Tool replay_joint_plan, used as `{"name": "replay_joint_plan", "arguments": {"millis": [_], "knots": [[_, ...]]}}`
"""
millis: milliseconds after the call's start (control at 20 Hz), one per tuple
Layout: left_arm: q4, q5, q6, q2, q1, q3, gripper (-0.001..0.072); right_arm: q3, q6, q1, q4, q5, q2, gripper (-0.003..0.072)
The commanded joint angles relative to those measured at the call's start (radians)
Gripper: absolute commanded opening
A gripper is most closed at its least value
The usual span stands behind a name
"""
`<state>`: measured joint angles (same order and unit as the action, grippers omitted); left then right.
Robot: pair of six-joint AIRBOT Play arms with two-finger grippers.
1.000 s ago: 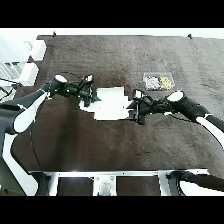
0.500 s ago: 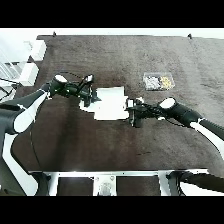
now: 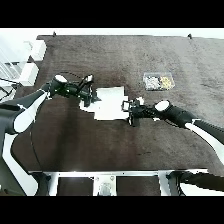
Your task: Fold the box and place the chain.
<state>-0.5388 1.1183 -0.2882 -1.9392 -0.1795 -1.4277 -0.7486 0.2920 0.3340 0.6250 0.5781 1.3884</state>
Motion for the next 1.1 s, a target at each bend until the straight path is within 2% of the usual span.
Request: {"name": "replay_joint_plan", "arguments": {"millis": [0, 350, 650, 800, 900, 1050], "knots": [[0.0, 0.0, -0.001, -0.001, 0.001, 0.0, 0.0021, -0.005, 0.006, 0.006, -0.015, -0.059, 0.002, 0.0609], [0.0, -0.002, -0.001, -0.001, 0.001, 0.0, 0.0022, -0.026, -0.022, -0.033, -0.075, -0.058, -0.067, 0.0609], [-0.001, -0.009, -0.001, -0.001, 0.001, 0.0, 0.0022, -0.076, -0.018, -0.056, -0.075, -0.062, -0.048, 0.0609], [-0.001, -0.008, -0.001, -0.001, 0.001, 0.0, 0.0022, -0.145, -0.018, -0.058, -0.062, -0.011, 0.016, 0.0608], [-0.001, -0.009, -0.001, -0.001, 0.001, 0.0, 0.0022, -0.166, -0.018, -0.078, -0.055, -0.005, 0.023, 0.0609], [-0.001, -0.008, 0.0, -0.001, 0.001, 0.0, 0.0022, -0.193, 0.003, -0.107, -0.056, 0.075, 0.035, 0.0608]]}}
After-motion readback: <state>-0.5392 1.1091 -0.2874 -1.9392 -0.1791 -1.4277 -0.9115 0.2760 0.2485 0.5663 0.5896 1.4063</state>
